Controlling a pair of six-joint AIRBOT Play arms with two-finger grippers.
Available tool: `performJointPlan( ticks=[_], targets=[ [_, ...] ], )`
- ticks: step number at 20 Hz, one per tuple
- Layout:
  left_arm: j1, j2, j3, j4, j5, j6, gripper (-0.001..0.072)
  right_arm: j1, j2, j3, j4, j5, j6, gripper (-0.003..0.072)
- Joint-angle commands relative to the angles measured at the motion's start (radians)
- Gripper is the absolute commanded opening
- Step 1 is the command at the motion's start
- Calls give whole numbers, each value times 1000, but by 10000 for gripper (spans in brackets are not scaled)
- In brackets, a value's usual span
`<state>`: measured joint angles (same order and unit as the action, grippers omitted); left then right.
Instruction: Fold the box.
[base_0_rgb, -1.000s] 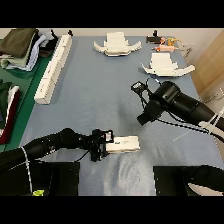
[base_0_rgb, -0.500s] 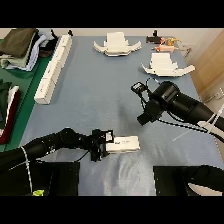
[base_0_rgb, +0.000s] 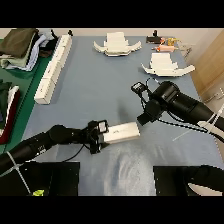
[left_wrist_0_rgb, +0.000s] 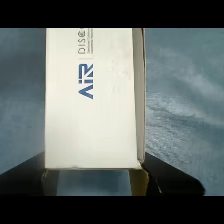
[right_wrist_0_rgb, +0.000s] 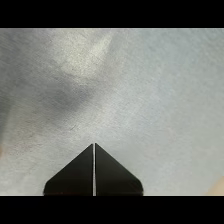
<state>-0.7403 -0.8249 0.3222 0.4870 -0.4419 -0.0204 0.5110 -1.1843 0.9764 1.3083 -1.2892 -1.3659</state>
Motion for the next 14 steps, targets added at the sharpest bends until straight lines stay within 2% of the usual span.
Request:
performJointPlan(
  ticks=[1,4,6,10,12,14],
  targets=[
    [162,85,1,194,0,-297,442,0,-1,1,0,1,0,13],
    [389,161,1,511,-107,-567,442,0,-1,1,0,1,0,13],
    [556,203,1,646,-193,-666,442,0,-1,1,0,1,0,14],
    [897,280,1,684,-310,-680,442,0,-1,1,0,1,0,14],
    [1032,306,1,684,-333,-673,442,0,-1,1,0,1,0,13],
    [1125,309,1,684,-332,-671,442,0,-1,1,0,1,0,13]
  ],
)
